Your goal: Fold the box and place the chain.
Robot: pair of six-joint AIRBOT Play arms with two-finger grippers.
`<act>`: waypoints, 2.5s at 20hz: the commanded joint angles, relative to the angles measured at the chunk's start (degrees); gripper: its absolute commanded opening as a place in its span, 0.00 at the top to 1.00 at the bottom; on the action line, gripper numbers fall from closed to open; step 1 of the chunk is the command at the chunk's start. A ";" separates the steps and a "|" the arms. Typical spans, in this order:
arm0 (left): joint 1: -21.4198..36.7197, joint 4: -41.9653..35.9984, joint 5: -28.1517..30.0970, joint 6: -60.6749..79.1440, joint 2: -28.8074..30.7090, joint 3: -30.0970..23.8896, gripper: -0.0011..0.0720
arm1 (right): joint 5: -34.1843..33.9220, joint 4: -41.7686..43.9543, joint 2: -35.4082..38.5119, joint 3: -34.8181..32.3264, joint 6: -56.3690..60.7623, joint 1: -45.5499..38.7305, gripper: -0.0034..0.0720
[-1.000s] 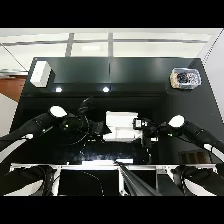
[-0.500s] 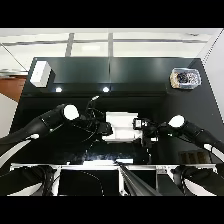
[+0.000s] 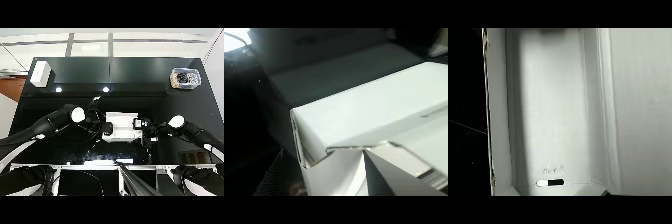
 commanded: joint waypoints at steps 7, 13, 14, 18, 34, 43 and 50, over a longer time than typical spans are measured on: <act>-6.62 15.96 -7.78 -18.62 -2.10 6.40 0.32 | -0.52 0.00 -0.02 -0.02 0.00 0.00 0.34; -6.62 13.70 -9.42 -18.95 -2.05 7.15 0.31 | -0.50 0.00 -0.02 -0.02 0.02 0.00 0.34; -6.67 13.60 -9.46 -18.95 -2.05 7.41 0.31 | -0.50 0.00 -0.02 -0.02 0.02 0.00 0.34; -7.89 13.70 -9.27 -18.95 -2.08 8.72 0.32 | -0.52 0.00 -0.02 -0.02 0.00 0.00 0.34; -8.79 15.17 -8.39 -21.51 -5.27 9.22 0.60 | -0.52 0.00 -0.02 -0.02 0.00 0.00 0.34; -11.23 25.79 -9.11 -33.48 -6.73 10.95 0.61 | -0.52 0.00 -0.02 -0.02 0.00 0.00 0.34; -11.26 24.11 -9.11 -33.51 -8.35 11.87 0.67 | -0.55 0.00 -0.02 -0.02 0.00 0.00 0.34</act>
